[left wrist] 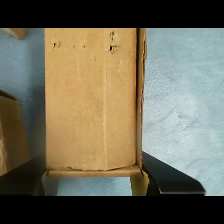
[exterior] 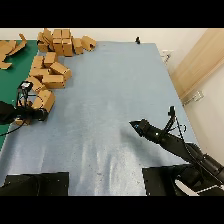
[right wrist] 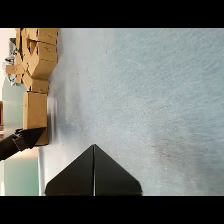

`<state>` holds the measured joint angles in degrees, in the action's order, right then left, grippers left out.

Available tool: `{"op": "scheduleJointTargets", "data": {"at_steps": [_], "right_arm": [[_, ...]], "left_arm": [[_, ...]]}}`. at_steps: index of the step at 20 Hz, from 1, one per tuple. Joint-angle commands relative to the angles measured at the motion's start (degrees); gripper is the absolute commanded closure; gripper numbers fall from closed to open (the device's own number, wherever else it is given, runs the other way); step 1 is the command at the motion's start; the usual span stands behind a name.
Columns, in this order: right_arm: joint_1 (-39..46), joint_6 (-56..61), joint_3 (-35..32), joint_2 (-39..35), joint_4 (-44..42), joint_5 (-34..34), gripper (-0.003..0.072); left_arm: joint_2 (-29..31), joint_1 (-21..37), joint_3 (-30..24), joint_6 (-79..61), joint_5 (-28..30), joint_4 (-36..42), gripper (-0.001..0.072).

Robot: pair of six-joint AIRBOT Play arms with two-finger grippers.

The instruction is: Fold the box.

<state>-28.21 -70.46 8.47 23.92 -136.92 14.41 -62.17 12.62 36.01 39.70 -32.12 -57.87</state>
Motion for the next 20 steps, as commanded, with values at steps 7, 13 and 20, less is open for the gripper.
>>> {"op": "scheduleJointTargets", "data": {"at_steps": [7,13,20], "right_arm": [[0.02,0.0,0.04,-0.07,0.0,-0.02,0.0682],[0.02,0.02,0.04,-0.07,0.0,-0.02,0.0682],[0.02,0.0,0.04,-0.07,0.0,0.0,0.0682]], "left_arm": [[0.02,1.66,0.0,0.68,-0.66,-1.2,0.0496],[0.02,1.77,0.0,0.72,-0.57,-1.18,0.0015],[0.2,1.77,1.27,3.13,-0.85,-1.16,0.0014]]}}
